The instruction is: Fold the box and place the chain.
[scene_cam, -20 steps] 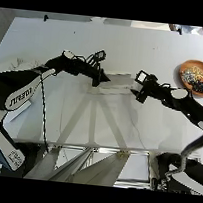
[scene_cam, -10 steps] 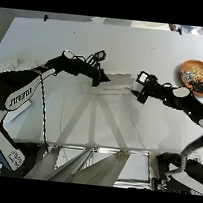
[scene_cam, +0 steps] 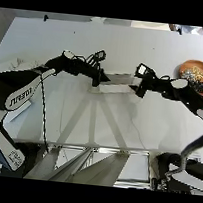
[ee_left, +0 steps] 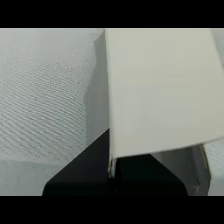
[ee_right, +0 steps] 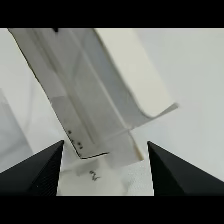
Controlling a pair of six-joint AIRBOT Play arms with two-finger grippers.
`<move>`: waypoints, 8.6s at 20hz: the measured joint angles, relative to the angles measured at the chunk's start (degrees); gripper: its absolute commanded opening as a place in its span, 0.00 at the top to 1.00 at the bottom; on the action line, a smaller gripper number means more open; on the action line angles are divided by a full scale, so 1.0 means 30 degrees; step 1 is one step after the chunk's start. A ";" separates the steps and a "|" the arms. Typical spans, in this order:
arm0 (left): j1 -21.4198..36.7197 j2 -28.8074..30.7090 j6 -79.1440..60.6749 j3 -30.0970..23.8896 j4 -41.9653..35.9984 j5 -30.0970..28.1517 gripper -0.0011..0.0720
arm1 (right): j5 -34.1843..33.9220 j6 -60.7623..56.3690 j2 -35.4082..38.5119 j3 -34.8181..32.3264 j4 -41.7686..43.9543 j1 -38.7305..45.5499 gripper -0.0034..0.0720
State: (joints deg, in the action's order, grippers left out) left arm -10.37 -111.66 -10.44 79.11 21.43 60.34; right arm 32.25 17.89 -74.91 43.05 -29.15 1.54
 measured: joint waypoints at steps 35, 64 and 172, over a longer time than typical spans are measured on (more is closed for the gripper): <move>-0.0007 0.0000 -0.0015 0.0007 0.0007 0.0051 0.97 | 0.6200 -0.3330 -0.2237 0.3920 -0.4437 0.1173 0.17; -0.0007 0.0000 0.0000 0.0000 0.0000 -0.0007 0.97 | -0.3264 0.0401 0.0765 -0.2871 0.1173 -0.0678 0.17; -0.0022 -0.0007 -0.0007 0.0000 0.0000 0.0044 0.97 | 0.8415 0.1049 -0.6885 0.3643 -0.0845 0.1632 0.51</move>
State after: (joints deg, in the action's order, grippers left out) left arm -10.44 -111.68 -10.46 79.11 21.43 60.47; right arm 57.49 21.04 -95.57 53.98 -31.68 6.44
